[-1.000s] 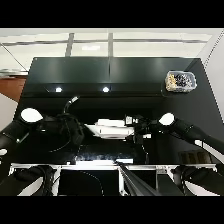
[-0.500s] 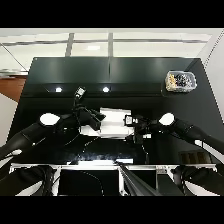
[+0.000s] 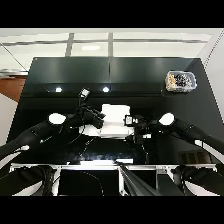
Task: Fold the box and place the chain.
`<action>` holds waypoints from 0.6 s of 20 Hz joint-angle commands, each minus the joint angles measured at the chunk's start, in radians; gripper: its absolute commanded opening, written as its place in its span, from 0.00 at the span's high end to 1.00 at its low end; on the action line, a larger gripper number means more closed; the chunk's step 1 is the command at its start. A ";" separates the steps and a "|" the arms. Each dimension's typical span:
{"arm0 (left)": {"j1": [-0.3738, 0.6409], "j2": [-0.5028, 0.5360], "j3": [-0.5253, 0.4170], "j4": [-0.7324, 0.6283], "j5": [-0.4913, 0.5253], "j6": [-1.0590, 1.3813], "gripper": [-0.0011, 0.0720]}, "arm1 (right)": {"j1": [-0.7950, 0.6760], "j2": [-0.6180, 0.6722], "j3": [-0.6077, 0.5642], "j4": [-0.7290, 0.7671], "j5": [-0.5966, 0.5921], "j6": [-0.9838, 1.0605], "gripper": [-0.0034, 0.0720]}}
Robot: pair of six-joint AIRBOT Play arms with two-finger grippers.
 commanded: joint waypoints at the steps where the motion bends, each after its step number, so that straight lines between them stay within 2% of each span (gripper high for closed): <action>1: -0.001 -0.022 0.001 0.041 -0.035 0.001 0.94 | 0.001 -0.001 0.000 0.000 0.000 0.000 0.34; 5: -0.001 -0.024 0.001 0.071 -0.035 0.001 0.94 | 0.001 -0.001 0.000 0.000 -0.004 0.000 0.34; 7: 0.009 -0.009 0.021 0.163 -0.037 -0.005 0.94 | 0.001 -0.001 0.000 0.000 -0.013 0.000 0.34; 10: 0.065 0.085 0.053 0.245 -0.050 -0.010 0.94 | 0.001 -0.001 0.000 0.000 -0.015 0.000 0.34; 12: 0.120 0.168 0.055 0.362 -0.111 -0.009 0.94 | 0.001 -0.001 0.000 0.000 -0.015 0.000 0.34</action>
